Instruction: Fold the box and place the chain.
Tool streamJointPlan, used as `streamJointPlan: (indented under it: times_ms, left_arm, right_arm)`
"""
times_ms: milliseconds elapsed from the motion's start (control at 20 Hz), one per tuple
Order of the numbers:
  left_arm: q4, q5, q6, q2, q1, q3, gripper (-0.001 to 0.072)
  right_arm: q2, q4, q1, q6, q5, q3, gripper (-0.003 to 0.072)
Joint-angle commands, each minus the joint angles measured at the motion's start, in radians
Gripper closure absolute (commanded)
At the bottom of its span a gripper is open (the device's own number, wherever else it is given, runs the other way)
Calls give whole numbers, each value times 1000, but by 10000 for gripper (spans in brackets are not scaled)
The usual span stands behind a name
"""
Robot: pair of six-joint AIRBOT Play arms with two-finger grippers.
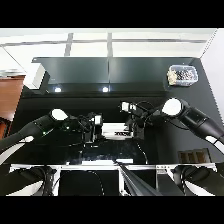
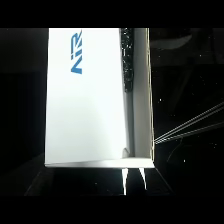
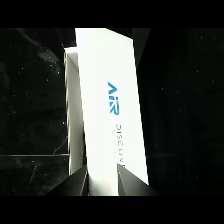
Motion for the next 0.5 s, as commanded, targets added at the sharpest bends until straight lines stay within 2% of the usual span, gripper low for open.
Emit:
streamJointPlan:
  times_ms: [0, 250, 300, 350, 450]
  left_arm:
    - [0, 0, 0, -1, 0, 0, 228]
    - [0, 0, 0, -1, 0, 0, 228]
    - [0, 0, 0, -1, 0, 0, 228]
    - [0, 0, 0, -1, 0, 0, 228]
    - [0, 0, 0, -1, 0, 0, 228]
  right_arm:
    - [-2, -17, 1, 13, -1, -4, 509]
    - [-3, -34, 25, 13, -37, -21, 474]
    - [-3, -37, 32, 14, -50, -21, 312]
    - [-3, -39, 35, 14, -58, -21, 282]
    - [-3, -39, 35, 17, -59, -21, 282]
